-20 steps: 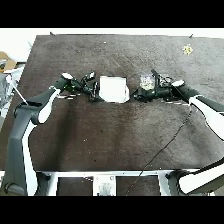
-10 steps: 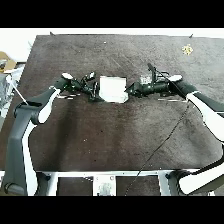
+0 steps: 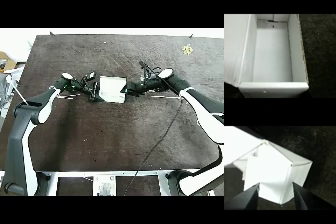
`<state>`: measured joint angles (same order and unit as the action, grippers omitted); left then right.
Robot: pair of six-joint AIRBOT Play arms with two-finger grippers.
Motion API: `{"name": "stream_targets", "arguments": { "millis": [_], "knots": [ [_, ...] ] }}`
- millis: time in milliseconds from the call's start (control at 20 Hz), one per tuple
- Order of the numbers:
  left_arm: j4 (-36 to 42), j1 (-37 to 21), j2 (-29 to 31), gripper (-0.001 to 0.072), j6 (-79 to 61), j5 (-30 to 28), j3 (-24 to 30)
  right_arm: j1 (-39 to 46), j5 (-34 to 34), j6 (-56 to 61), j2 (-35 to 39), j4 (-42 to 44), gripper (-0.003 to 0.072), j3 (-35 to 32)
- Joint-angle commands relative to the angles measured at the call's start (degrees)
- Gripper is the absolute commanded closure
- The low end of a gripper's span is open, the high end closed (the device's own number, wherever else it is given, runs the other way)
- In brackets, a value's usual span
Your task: Fold the box and place the chain.
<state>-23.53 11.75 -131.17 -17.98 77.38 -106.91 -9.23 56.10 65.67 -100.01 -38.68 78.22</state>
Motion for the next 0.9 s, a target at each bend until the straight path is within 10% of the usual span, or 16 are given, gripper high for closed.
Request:
{"name": "stream_targets", "arguments": {
  "millis": [0,850],
  "knots": [
    [0.0,0.0,0.0,0.0246,0.0,0.0,0.0,-2.6,-0.7,8.4,-2.2,-8.0,0.0197,3.9],
    [0.0,0.0,0.0,0.0246,0.0,0.0,0.0,-10.8,4.8,38.2,-4.3,-39.8,0.0299,12.3]
  ]
}}
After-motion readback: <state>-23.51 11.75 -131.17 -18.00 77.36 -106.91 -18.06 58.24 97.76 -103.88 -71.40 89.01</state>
